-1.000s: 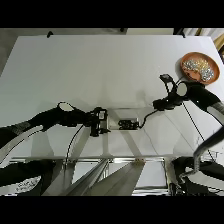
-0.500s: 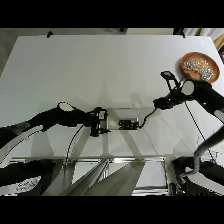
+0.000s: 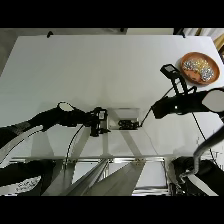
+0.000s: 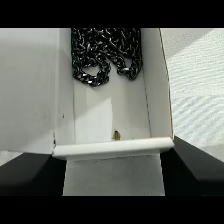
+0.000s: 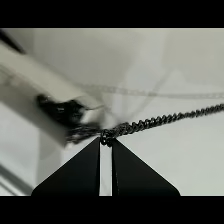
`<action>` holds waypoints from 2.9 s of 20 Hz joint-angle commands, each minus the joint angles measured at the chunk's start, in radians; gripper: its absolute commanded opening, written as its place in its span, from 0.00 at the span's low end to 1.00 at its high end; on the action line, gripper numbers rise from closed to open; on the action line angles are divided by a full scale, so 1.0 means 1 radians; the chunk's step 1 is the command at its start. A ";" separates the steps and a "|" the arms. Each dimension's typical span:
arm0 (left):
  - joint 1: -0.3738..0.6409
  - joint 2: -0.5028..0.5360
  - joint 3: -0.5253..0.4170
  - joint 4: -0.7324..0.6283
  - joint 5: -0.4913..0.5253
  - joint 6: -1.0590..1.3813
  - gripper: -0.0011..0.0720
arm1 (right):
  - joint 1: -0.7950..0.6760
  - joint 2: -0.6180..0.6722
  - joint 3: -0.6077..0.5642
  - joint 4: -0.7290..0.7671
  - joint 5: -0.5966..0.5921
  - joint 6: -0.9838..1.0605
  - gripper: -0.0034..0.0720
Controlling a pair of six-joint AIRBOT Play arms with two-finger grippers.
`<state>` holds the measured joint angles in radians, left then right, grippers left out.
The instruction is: Fold the box and place the chain.
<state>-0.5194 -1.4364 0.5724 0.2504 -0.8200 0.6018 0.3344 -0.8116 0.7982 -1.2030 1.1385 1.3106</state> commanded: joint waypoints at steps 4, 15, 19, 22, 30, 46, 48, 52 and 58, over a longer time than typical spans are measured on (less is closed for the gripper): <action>0.000 0.001 0.000 0.000 0.000 0.000 0.30 | 0.185 0.146 0.001 0.157 -0.087 -0.011 0.07; 0.000 0.001 0.000 0.000 0.001 0.000 0.30 | 0.327 0.100 0.000 0.283 -0.241 -0.063 0.07; 0.000 0.001 0.000 0.000 0.000 0.000 0.30 | 0.327 -0.027 -0.001 0.283 -0.234 -0.103 0.07; 0.000 0.001 0.000 0.000 0.000 0.000 0.30 | 0.327 -0.132 -0.003 0.267 -0.212 -0.108 0.07; 0.000 0.001 0.000 0.000 0.000 0.000 0.30 | 0.321 -0.225 -0.010 0.237 -0.174 -0.116 0.30; 0.000 0.000 0.000 0.000 0.000 0.000 0.30 | -0.196 -0.150 -0.051 -0.142 -0.135 0.010 0.39; 0.000 0.001 0.000 0.000 0.000 0.000 0.30 | -0.160 -0.224 -0.050 -0.175 -0.175 0.034 0.40; 0.000 0.001 0.000 0.000 0.000 0.000 0.30 | -0.098 -0.353 -0.043 -0.213 -0.230 0.100 0.45; 0.000 0.001 0.000 0.000 0.000 0.000 0.30 | -0.065 -0.412 -0.043 -0.206 -0.277 0.108 0.44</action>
<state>-0.5194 -1.4364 0.5724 0.2504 -0.8200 0.6022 0.2573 -1.1934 0.7544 -1.4036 0.8982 1.4029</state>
